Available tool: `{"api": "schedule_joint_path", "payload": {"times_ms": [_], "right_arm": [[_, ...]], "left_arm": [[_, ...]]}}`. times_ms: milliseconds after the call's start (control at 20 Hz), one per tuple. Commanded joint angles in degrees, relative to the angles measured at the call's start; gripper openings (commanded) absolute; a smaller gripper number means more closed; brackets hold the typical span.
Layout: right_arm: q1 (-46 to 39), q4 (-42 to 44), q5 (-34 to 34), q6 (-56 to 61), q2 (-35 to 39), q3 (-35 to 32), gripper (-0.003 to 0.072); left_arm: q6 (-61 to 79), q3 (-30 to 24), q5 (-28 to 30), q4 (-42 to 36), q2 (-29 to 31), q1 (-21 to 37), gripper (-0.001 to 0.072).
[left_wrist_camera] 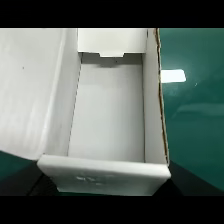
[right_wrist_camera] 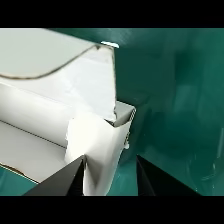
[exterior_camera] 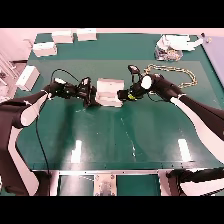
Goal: Fold the box and place the chain.
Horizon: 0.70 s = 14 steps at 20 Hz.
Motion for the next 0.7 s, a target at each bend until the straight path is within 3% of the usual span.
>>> {"api": "schedule_joint_path", "payload": {"times_ms": [0,350,650], "right_arm": [[0.96,-2.84,0.74,2.51,-0.52,2.05,0.0358],[2.40,-3.54,2.99,7.72,-4.85,5.90,0.0357],[3.41,-6.01,14.73,9.27,-9.25,15.93,0.0356]], "left_arm": [[0.02,0.00,0.13,-0.02,0.00,0.07,0.0484],[0.00,0.00,-0.02,-0.02,0.00,0.07,0.0484],[-0.15,0.00,-0.28,-0.02,0.00,0.07,0.0484]]}}
